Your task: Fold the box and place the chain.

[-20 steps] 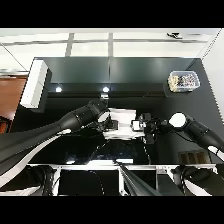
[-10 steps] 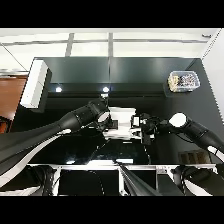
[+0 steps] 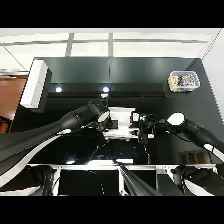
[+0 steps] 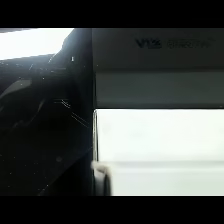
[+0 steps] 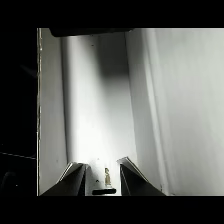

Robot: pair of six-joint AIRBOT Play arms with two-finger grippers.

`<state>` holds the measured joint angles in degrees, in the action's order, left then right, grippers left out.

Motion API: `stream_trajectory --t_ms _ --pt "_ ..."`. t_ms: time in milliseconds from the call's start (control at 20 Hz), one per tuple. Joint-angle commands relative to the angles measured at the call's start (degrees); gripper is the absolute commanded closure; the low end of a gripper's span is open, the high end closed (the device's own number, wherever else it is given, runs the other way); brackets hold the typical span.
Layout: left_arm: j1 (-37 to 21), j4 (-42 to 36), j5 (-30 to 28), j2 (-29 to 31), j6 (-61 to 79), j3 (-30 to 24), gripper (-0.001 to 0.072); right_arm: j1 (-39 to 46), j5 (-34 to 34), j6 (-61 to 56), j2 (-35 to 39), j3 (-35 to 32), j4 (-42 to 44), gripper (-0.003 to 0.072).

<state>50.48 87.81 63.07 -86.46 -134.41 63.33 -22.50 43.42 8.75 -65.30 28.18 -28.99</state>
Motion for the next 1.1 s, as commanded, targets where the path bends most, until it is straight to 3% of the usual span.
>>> stream_trajectory --t_ms 0,50,100,150,200,250,300,400,450,600,750,900,1050 --pt "0.0 0.0 0.0 0.0 0.0 0.0 0.0687 0.0 -0.1 -0.8 -0.3 0.0 0.3 0.0450" --pt "0.0 0.0 0.0 0.0 0.0 0.0 0.0686 0.0 -0.2 -1.7 -0.3 0.0 0.5 0.0388" --pt "0.0 0.0 0.0 0.0 0.0 0.0 0.0686 0.0 -0.4 -2.2 -0.3 0.0 0.5 0.0244" --pt "0.0 0.0 0.0 0.0 0.0 0.0 0.0686 0.0 -0.4 -2.2 -0.3 0.0 0.4 0.0299" --pt "0.0 0.0 0.0 0.0 0.0 0.0 0.0687 0.0 -0.4 -2.4 -0.3 0.0 0.5 0.0451" --pt "0.0 0.0 0.0 0.0 0.0 0.0 0.0687 0.0 -0.8 -2.4 -0.3 0.0 0.5 0.0363" --pt "0.0 0.0 0.0 0.0 0.0 0.0 0.0687 0.0 -0.9 -2.4 -0.3 0.0 0.5 0.0324" --pt "0.0 0.0 0.0 0.0 0.0 0.0 0.0686 0.0 -1.0 -3.7 -0.3 0.0 0.4 0.0599" --pt "0.0 0.0 0.0 0.0 0.0 0.0 0.0686 0.1 -1.2 -8.0 -0.2 0.1 0.4 0.0673" --pt "0.0 0.0 0.0 0.0 0.0 0.0 0.0686 2.6 1.1 -25.3 1.4 1.4 -4.8 0.0673" --pt "0.0 0.0 0.1 0.0 0.0 0.0 0.0686 11.2 11.5 -39.8 4.7 4.7 -11.3 0.0673" --pt "0.0 0.0 0.3 0.0 0.0 0.0 0.0686 27.0 20.1 -57.0 8.1 7.5 -15.2 0.0672" --pt "0.0 0.0 0.2 0.0 0.0 0.0 0.0685 43.2 17.6 -68.8 8.2 5.1 -15.6 0.0672"
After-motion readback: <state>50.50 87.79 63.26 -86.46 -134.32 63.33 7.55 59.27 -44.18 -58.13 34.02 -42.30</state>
